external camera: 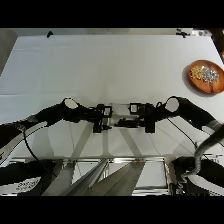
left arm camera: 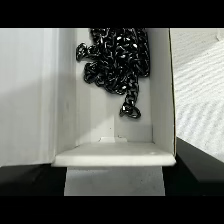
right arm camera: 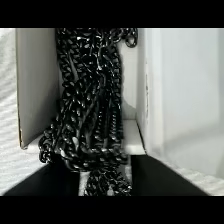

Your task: Fold the box and place the chain.

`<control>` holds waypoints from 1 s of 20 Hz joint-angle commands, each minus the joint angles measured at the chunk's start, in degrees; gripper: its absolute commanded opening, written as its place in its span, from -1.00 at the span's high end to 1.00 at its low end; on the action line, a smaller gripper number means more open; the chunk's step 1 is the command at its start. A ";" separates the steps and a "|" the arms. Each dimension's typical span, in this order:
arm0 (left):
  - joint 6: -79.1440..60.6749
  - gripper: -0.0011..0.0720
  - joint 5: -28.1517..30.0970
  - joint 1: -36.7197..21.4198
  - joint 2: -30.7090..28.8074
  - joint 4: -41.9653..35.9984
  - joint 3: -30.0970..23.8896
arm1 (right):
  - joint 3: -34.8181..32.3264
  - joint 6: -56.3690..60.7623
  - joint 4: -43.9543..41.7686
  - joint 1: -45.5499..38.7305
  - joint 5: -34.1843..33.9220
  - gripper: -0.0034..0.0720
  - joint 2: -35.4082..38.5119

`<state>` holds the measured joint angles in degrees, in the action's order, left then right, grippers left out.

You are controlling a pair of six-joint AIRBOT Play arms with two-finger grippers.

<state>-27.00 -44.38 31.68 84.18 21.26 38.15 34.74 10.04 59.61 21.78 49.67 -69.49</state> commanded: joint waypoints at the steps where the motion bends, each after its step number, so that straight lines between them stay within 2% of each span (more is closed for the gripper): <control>1: -0.02 -0.06 0.02 -0.04 -0.04 0.02 0.02 | -0.81 0.02 -0.42 0.04 -0.87 0.40 -0.17; 3: -0.02 -0.06 0.00 -0.04 -0.04 0.02 0.02 | -0.79 0.55 -0.28 0.04 -0.70 0.55 -0.17; 4: -0.02 -0.06 0.02 -0.04 -0.04 0.02 0.02 | -0.79 0.55 -0.28 0.04 -0.46 0.78 -0.15; 5: -0.02 -0.06 0.00 -0.04 -0.04 0.02 0.02 | -0.81 0.55 -0.24 0.04 -0.04 0.87 -0.15; 11: -0.02 -0.06 0.00 -0.04 -0.04 0.02 0.02 | -0.79 0.61 1.33 0.04 3.45 0.87 1.07; 16: -0.02 -0.06 0.00 -0.04 -0.04 0.02 0.02 | -0.79 0.61 3.28 0.07 3.65 0.87 10.19; 20: -0.02 -0.06 0.00 -0.04 -0.04 0.02 0.02 | -0.76 0.57 -2.08 0.07 3.52 0.87 17.99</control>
